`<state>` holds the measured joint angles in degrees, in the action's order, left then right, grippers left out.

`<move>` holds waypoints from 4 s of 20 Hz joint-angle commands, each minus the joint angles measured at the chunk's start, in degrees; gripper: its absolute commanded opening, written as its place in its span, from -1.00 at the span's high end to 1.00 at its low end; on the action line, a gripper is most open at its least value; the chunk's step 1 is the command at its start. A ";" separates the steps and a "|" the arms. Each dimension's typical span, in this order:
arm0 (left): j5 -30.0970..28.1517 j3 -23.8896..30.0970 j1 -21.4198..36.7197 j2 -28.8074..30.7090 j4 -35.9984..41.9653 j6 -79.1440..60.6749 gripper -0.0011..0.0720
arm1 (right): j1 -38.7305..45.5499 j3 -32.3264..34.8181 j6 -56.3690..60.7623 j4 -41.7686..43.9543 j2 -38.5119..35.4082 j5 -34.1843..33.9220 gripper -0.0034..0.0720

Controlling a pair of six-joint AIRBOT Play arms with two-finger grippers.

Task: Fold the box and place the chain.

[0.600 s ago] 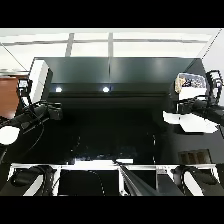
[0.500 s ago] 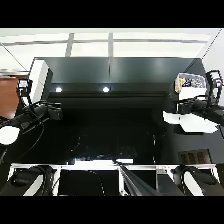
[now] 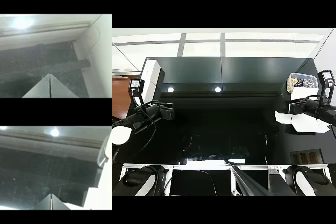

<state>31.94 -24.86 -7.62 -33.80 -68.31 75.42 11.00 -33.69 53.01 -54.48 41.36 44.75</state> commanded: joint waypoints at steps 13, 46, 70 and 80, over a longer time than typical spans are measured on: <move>-2.99 0.02 -0.02 0.02 0.04 0.00 0.89 | 0.24 0.09 0.55 8.70 4.04 -30.93 0.48; -0.04 0.02 -0.24 -0.33 3.32 0.00 -0.96 | 46.77 -42.16 -8.63 -3.91 54.82 37.07 0.87; 24.13 -19.32 -0.17 -39.78 39.08 -23.61 -0.94 | -8.50 15.13 -13.77 33.94 5.84 -1.18 0.87; 46.99 -36.68 -5.97 -68.04 46.47 -37.75 -0.94 | -9.33 15.13 -13.53 33.90 5.84 -0.83 0.88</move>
<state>74.15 -58.30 -11.27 -96.90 -25.21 43.42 1.93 -18.65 39.44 -20.53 47.29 44.03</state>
